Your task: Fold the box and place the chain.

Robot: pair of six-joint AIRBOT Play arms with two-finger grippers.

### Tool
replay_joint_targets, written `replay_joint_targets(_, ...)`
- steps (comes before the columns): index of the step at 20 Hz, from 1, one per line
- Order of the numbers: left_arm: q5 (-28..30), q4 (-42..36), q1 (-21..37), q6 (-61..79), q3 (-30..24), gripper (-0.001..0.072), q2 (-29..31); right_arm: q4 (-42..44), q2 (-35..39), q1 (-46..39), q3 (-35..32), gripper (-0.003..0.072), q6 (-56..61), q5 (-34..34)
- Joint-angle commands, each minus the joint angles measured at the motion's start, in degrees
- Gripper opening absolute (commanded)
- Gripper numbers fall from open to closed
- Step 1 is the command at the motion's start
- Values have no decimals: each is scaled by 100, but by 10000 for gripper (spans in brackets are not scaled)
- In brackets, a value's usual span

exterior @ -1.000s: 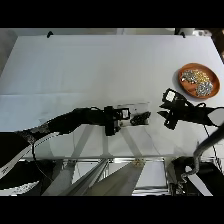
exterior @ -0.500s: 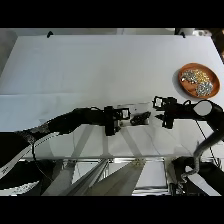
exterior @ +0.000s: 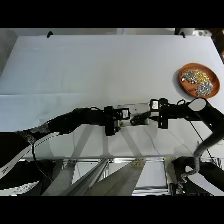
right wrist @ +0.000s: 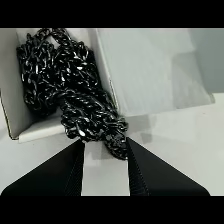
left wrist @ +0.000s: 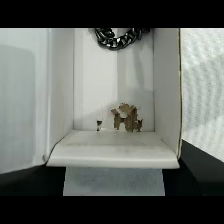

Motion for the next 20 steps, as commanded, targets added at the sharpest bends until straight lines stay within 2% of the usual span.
replay_joint_targets(1, 0, 2, 2, 2, 0, 153, 2, 258, -74, 4, -4, 298, -111, 57)
replay_joint_targets(3, 0, 2, 2, 2, 0, 153, 2, 455, -74, 4, -4, 281, -149, 57)
replay_joint_targets(5, 0, 2, 2, 2, 0, 153, 2, 468, -74, 4, -4, 175, -208, 66)
replay_joint_targets(6, 0, 2, 2, 2, 0, 153, 2, 378, -74, 4, -4, 154, -201, 66)
replay_joint_targets(8, 0, 2, 2, 2, 0, 153, 2, -33, -72, 4, -2, 40, -66, 103)
replay_joint_targets(10, 0, 2, 2, 2, 0, 153, 2, -522, -70, -2, -4, 14, 341, 79)
replay_joint_targets(14, 0, 2, 2, 2, 0, 153, 2, -1176, 168, -2, -2, 16, 909, -90)
replay_joint_targets(17, 0, 2, 2, 2, 0, 153, 2, -1141, 472, 0, -2, 16, 1283, -175)
replay_joint_targets(20, 2, 2, 2, 2, 0, 153, 2, -721, 992, 0, -2, 16, 1320, -48)
